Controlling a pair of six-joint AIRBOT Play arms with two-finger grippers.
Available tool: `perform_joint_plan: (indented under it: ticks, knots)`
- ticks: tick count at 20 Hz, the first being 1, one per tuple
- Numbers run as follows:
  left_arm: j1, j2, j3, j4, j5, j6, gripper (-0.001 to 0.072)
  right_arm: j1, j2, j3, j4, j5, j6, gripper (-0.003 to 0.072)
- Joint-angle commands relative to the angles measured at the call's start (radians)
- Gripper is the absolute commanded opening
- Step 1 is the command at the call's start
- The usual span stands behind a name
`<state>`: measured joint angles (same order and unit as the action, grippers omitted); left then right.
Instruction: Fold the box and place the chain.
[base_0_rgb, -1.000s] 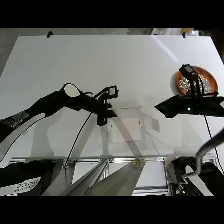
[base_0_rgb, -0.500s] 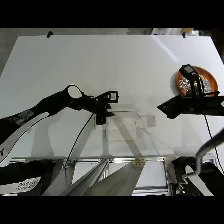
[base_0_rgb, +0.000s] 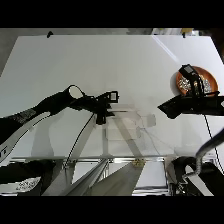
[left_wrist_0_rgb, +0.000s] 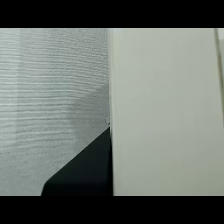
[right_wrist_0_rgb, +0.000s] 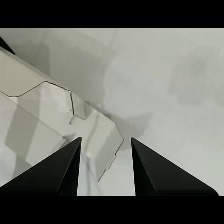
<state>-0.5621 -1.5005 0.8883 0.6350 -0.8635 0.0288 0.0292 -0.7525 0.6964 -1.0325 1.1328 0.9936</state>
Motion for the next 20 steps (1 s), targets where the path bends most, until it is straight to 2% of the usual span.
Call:
perform_joint_plan:
  ticks: [1,3,4,6,7,11,14,16,18,19,20]
  knots:
    - [0.000,-0.001,-0.001,0.006,0.003,0.001,0.0009,0.001,0.000,0.001,-0.003,0.001,-0.008,0.0346]
    - [0.000,0.000,-0.001,0.006,-0.004,0.001,0.0009,0.001,0.000,0.000,0.001,0.010,-0.036,0.0340]
    - [0.000,0.000,-0.001,0.006,-0.004,0.001,0.0009,0.001,0.000,0.000,0.006,0.028,-0.074,0.0281]
    - [0.000,0.000,-0.001,0.006,-0.004,0.000,0.0009,0.014,0.000,0.000,0.027,0.076,-0.155,0.0052]
    - [0.000,0.000,-0.001,0.006,-0.004,0.000,0.0009,0.044,0.000,-0.001,0.031,0.092,-0.201,0.0018]
    - [0.000,0.000,-0.001,0.006,-0.004,0.000,0.0009,0.250,0.000,-0.051,0.037,0.106,-0.410,0.0017]
    - [0.000,0.000,-0.001,0.006,-0.004,0.000,0.0009,0.394,0.000,-0.149,0.010,0.051,-0.504,0.0017]
    - [0.000,0.000,-0.001,0.006,-0.004,0.000,0.0009,0.468,0.000,-0.193,-0.062,0.011,-0.505,0.0017]
    - [0.000,0.000,-0.001,0.006,-0.006,0.000,0.0009,0.480,0.008,-0.237,-0.069,-0.079,-0.505,0.0018]
    - [0.000,0.000,-0.001,0.006,-0.009,0.000,0.0009,0.504,0.010,-0.262,-0.091,-0.152,-0.505,0.0064]
    - [0.000,0.000,-0.001,0.006,-0.008,0.000,0.0009,0.539,0.010,-0.290,-0.113,-0.232,-0.505,0.0269]
